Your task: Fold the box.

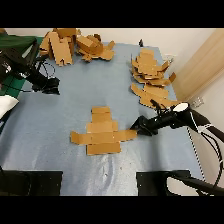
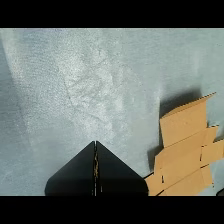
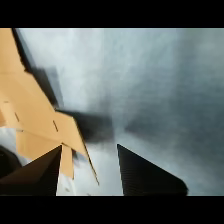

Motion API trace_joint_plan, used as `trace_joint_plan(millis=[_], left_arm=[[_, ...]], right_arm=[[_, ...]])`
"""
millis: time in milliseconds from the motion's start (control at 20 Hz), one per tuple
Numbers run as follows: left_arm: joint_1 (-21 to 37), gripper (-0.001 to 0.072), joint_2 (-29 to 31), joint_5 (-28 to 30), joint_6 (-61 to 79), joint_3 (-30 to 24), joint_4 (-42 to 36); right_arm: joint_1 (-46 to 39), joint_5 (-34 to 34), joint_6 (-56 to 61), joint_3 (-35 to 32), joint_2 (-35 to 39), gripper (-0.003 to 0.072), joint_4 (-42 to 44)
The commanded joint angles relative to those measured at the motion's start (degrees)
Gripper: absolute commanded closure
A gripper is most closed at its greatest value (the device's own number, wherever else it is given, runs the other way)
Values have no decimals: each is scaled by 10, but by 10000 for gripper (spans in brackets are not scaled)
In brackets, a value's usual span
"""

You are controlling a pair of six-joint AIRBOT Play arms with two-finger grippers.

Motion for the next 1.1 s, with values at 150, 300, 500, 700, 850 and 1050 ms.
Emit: trace_joint_plan(millis=[150,300,500,700,850,1050], left_arm=[[0,694,0,10,0,0,-2],[0,694,0,13,0,0,-2],[0,694,0,19,0,0,-4],[0,694,0,17,0,0,-4],[0,694,0,17,0,0,-4],[0,694,0,11,-2,0,-10]], right_arm=[[2,32,-45,-31,-1,183,101],[14,28,-46,-33,-13,183,106],[74,-16,-55,-37,-46,282,110],[108,-46,-93,-34,-59,577,136],[108,-60,-110,-26,-57,682,140],[108,-102,-158,-22,-30,683,173]])
